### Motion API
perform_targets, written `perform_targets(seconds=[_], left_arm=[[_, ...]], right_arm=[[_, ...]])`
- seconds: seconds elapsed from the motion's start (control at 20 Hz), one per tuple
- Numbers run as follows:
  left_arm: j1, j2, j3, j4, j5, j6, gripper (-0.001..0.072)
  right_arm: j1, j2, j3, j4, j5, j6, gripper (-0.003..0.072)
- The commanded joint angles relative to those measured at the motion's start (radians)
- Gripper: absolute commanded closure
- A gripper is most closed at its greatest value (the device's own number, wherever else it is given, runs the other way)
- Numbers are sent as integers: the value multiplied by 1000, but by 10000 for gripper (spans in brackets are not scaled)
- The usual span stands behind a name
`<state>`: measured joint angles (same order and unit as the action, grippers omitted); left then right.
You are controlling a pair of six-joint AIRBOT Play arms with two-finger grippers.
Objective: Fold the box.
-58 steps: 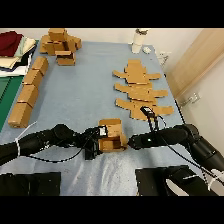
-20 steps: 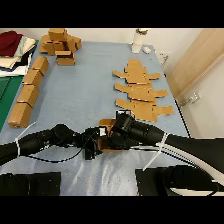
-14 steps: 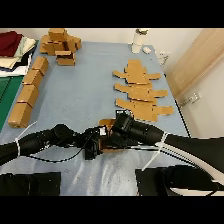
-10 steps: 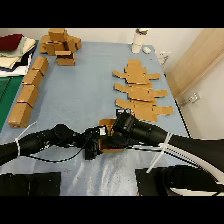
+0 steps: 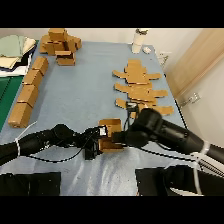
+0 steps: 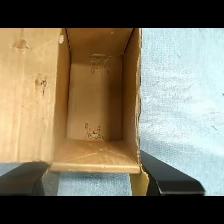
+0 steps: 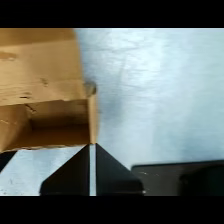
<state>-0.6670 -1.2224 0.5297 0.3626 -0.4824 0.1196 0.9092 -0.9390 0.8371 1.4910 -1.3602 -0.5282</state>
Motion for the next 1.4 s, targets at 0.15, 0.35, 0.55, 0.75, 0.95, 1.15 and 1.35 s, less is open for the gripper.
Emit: perform_targets(seconds=[0.15, 0.35, 0.55, 0.75, 0.95, 1.15, 1.35], left_arm=[[0, 0, 1, 0, 1, 0, 231], [0, 0, 1, 0, 1, 0, 231], [0, 0, 1, 0, 1, 0, 231], [0, 0, 1, 0, 1, 0, 231], [0, 0, 1, 0, 1, 0, 231], [0, 0, 1, 0, 1, 0, 232], [0, 0, 1, 0, 1, 0, 231]], right_arm=[[-383, 38, -31, 2, -25, -422, 685], [-772, -182, -57, 513, 214, -1049, 685], [-890, -435, -27, 1042, 207, -1509, 685], [-818, -500, -10, 1104, 159, -1626, 685], [-697, -405, -24, 1100, 121, -1746, 684], [-595, -256, -62, 1081, 160, -1751, 684], [-529, -173, -66, 1004, 162, -1733, 684]])
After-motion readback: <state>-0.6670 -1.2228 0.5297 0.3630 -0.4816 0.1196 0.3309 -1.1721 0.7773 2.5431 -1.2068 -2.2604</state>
